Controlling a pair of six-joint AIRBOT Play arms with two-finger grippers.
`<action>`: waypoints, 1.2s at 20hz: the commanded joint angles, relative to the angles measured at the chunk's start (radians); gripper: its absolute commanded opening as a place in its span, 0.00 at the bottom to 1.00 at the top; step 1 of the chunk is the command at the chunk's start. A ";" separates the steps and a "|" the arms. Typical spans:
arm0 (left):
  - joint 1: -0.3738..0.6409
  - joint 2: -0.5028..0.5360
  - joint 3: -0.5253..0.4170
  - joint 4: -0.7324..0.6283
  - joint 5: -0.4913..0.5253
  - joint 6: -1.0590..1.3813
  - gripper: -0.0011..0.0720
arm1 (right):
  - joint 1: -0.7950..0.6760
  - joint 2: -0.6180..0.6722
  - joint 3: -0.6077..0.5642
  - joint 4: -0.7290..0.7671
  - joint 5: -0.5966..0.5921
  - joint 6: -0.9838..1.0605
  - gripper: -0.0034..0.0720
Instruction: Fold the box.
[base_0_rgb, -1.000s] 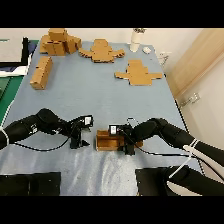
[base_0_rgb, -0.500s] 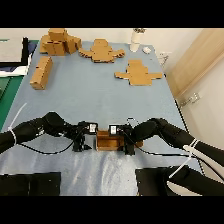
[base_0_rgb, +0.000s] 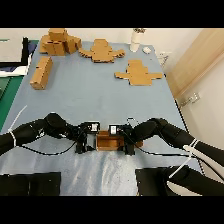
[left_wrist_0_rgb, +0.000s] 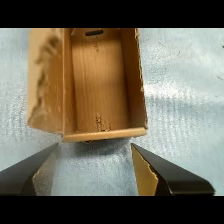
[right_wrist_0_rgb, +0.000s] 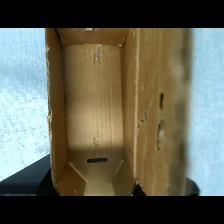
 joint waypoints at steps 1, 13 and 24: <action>-0.002 0.006 -0.020 0.045 -0.002 -0.017 0.96 | 0.000 0.000 0.000 0.000 0.000 0.000 0.73; -0.082 0.005 -0.026 -0.056 0.080 -0.060 0.97 | 0.000 0.000 0.000 0.000 0.000 0.000 0.73; -0.158 -0.003 -0.026 -0.087 0.204 -0.060 0.97 | 0.000 0.000 0.000 0.000 0.000 0.000 0.73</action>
